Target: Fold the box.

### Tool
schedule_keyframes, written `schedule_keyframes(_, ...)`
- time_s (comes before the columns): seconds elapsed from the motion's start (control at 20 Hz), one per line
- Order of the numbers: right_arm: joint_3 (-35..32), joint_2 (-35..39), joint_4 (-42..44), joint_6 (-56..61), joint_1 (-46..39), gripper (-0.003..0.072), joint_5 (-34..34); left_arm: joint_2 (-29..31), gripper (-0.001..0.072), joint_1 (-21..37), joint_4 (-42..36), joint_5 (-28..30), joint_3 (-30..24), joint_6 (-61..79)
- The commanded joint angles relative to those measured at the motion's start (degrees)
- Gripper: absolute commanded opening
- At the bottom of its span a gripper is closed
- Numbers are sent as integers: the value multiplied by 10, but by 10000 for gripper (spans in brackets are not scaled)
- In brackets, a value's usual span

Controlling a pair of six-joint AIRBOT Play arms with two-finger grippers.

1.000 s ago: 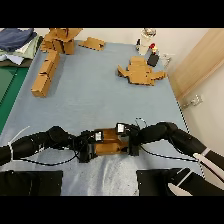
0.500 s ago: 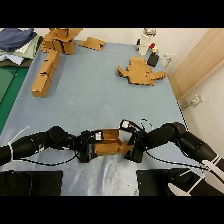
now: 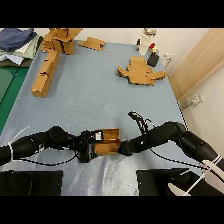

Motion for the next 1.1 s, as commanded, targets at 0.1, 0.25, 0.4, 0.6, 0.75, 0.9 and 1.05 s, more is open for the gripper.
schedule_keyframes(0.1,28,-5,55,92,0,106,76,0,521,0,0,0,0,0)
schedule_keyframes(0.25,93,-58,66,92,0,106,77,0,521,0,0,0,0,0)
schedule_keyframes(0.4,147,-120,60,90,-1,104,59,0,521,0,0,0,0,0)
schedule_keyframes(0.6,165,-196,45,55,-1,81,90,0,521,0,0,0,0,0)
schedule_keyframes(0.75,165,-257,31,28,0,6,89,0,521,0,0,0,0,0)
schedule_keyframes(0.9,164,-292,31,8,6,5,89,0,521,0,0,0,0,0)
schedule_keyframes(1.05,165,-293,29,0,9,5,90,0,521,0,0,0,0,0)
